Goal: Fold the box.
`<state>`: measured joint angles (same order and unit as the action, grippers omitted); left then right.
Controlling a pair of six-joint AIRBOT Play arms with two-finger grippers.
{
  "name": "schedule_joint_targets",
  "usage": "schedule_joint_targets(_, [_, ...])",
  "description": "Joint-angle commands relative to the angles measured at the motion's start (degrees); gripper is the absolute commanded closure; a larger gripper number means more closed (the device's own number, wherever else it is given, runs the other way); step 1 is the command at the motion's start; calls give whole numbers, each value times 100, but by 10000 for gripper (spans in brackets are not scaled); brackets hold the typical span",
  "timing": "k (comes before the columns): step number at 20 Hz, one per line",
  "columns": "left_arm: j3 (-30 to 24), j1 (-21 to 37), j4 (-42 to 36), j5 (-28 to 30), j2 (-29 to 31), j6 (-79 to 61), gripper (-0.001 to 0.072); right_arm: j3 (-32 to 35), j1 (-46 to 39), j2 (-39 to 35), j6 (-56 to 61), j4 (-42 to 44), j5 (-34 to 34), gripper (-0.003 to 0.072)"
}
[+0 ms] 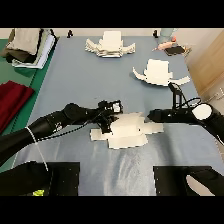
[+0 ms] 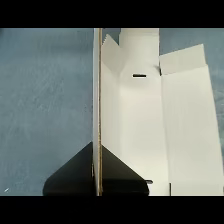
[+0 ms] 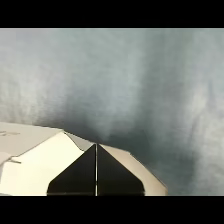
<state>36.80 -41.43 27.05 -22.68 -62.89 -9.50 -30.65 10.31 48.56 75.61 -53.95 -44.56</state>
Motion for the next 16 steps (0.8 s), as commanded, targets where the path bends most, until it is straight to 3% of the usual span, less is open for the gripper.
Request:
schedule_joint_targets(1, [83,142,37,-114,61,-7,695,-262,2,-201,0,-26,57,684])
schedule_joint_targets(6, [334,638,39,-949,-28,50,695,-282,4,-219,-4,-33,179,684])
schedule_joint_targets(12, [387,651,151,-1038,-337,142,695,-282,4,-219,-22,-170,332,684])
schedule_joint_targets(16, [387,651,149,-1405,-345,195,695,-282,4,-219,-22,-199,334,684])
